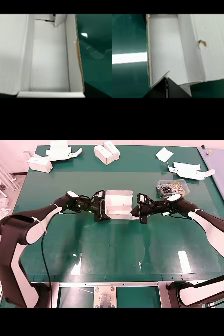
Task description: Fold the box and place the chain.
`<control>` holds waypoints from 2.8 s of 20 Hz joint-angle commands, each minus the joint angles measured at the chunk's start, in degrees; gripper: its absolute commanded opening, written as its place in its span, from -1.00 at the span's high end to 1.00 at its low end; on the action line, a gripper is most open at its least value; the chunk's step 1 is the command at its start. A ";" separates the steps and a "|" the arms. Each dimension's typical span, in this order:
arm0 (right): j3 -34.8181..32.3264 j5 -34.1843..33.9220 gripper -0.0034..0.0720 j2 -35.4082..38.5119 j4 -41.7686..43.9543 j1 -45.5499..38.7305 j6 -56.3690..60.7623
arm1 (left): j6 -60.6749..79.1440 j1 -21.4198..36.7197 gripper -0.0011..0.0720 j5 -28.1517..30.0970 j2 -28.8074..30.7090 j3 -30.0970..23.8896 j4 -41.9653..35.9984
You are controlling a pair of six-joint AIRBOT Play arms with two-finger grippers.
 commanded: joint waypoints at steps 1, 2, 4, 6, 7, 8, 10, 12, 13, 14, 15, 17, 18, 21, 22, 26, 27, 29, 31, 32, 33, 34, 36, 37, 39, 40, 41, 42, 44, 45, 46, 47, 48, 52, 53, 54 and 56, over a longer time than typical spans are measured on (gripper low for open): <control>0.59 -0.22 0.86 0.15 -3.10 -1.05 4.81 | 0.17 0.00 -0.50 -0.46 0.00 0.04 0.28; 0.76 -0.24 0.88 0.44 -4.63 -1.29 6.12 | 0.17 0.00 -0.50 -0.46 0.00 0.04 0.28; 1.25 -0.24 0.88 1.27 -7.26 -2.21 8.24 | 0.17 0.00 -0.50 -0.46 0.00 0.04 0.28; 1.42 -0.24 0.88 2.71 -7.56 -3.32 9.07 | 0.17 0.00 -0.50 -0.44 0.00 0.04 0.28; 1.44 -0.24 0.88 3.74 -7.56 -3.91 9.07 | 0.17 0.00 -0.50 -0.44 0.00 0.04 0.28; 1.49 -0.26 0.88 4.85 -7.56 -4.37 9.66 | 0.17 0.00 -0.50 -0.44 0.00 0.04 0.28; 2.16 -0.26 0.88 7.26 -7.56 -5.31 14.25 | 0.17 0.00 -0.50 -0.44 0.00 0.04 0.28; 3.52 -0.28 0.88 9.16 -7.58 -6.43 21.62 | 0.17 0.00 -0.50 -0.44 0.00 0.04 0.28; 4.44 -0.31 0.88 9.62 -7.58 -7.34 26.77 | 0.17 0.00 -0.50 -0.44 0.00 0.04 0.28; 5.44 -0.33 0.88 9.57 -7.61 -8.37 31.98 | 0.17 0.00 -0.50 -0.39 0.00 0.04 0.28; 5.99 -0.74 0.88 9.60 -7.56 -9.70 36.79 | 0.17 0.00 -0.50 -0.39 0.00 0.04 0.28; 6.21 -1.29 0.88 9.55 -7.67 -12.26 47.69 | 0.15 0.00 -0.50 -0.46 0.00 0.04 0.28; 6.10 -1.14 0.88 9.55 -8.70 -13.35 53.13 | 0.15 0.00 -0.50 -0.46 0.00 0.04 0.28; 4.94 1.77 0.88 9.51 -15.28 -15.28 66.82 | 0.17 0.00 -0.50 -0.48 0.00 0.04 0.28; 4.11 2.12 0.88 9.51 -17.14 -15.41 69.42 | 0.15 0.00 -0.50 -0.48 0.00 0.04 0.28; 0.63 2.19 0.88 7.63 -18.47 -15.37 70.97 | 0.15 0.00 -0.50 -0.48 0.00 0.04 0.28; 0.22 2.19 0.88 6.88 -18.43 -15.17 72.04 | 0.17 0.00 -0.50 -0.46 0.00 0.04 0.28; 0.02 2.19 0.88 5.53 -17.57 -13.97 72.22 | 0.17 0.00 -0.50 -0.46 0.00 0.04 0.28; 0.02 2.16 0.89 4.52 -17.07 -11.76 72.19 | 0.17 0.00 -0.50 -0.46 0.00 0.04 0.28; -0.04 2.16 0.88 3.87 -17.03 -10.56 72.19 | 0.17 0.00 -0.50 -0.46 0.00 0.04 0.28; -0.09 2.14 0.89 3.28 -16.68 -9.62 72.24 | 0.17 0.00 -0.50 -0.46 0.00 0.04 0.26; -0.09 2.14 0.88 2.54 -15.04 -8.61 72.24 | 0.17 0.00 -0.50 -0.46 0.00 0.04 0.28; -0.07 2.08 0.88 1.66 -11.78 -6.49 72.15 | 0.17 0.00 -0.50 -0.48 0.00 0.04 0.28; -0.07 1.44 0.89 1.66 -11.82 -5.33 72.02 | 0.17 0.00 -0.50 -0.48 0.00 0.04 0.28; -0.07 -0.42 0.89 1.66 -11.34 -3.34 72.02 | 0.17 0.00 -0.50 -0.46 0.00 0.04 0.28; -0.04 -1.03 0.89 1.66 -11.08 -2.56 72.04 | 0.15 0.00 -0.50 -0.46 0.00 0.04 0.28; 0.22 -1.20 0.89 1.66 -10.80 -1.97 72.04 | 0.15 0.00 -0.50 -0.46 0.00 0.04 0.28; 0.81 -1.09 0.89 1.68 -10.91 -1.53 72.28 | 0.17 0.00 -0.50 -0.48 0.00 0.04 0.28; 2.51 -0.39 0.89 1.68 -10.93 -0.98 73.57 | 0.15 0.00 -0.50 -0.48 0.00 0.04 0.28; 3.48 0.26 0.89 1.68 -10.93 -0.83 73.75 | 0.17 0.00 -0.50 -0.46 0.00 0.04 0.28; 4.50 1.25 0.89 1.68 -10.95 -0.72 73.77 | 0.17 0.00 -0.50 -0.46 0.00 0.04 0.28; 5.44 2.38 0.89 1.70 -10.95 -0.66 73.79 | 0.17 0.00 -0.50 -0.46 0.00 0.04 0.28; 6.25 3.08 0.89 1.70 -11.02 -0.61 74.36 | 0.17 0.00 -0.50 -0.46 0.00 0.04 0.28; 7.85 4.98 0.88 1.73 -11.15 -0.09 75.65 | 0.17 0.00 -0.50 -0.46 0.00 0.04 0.28; 7.91 4.98 0.88 1.73 -11.15 0.09 75.69 | 0.17 0.00 -0.50 -0.46 0.00 0.04 0.28; 8.09 4.98 0.84 1.73 -11.13 0.15 75.67 | 0.17 0.00 -0.50 -0.44 0.00 0.04 0.28; 8.76 5.05 0.67 1.81 -11.15 0.09 75.67 | 0.15 0.00 -0.50 -0.44 0.00 0.04 0.28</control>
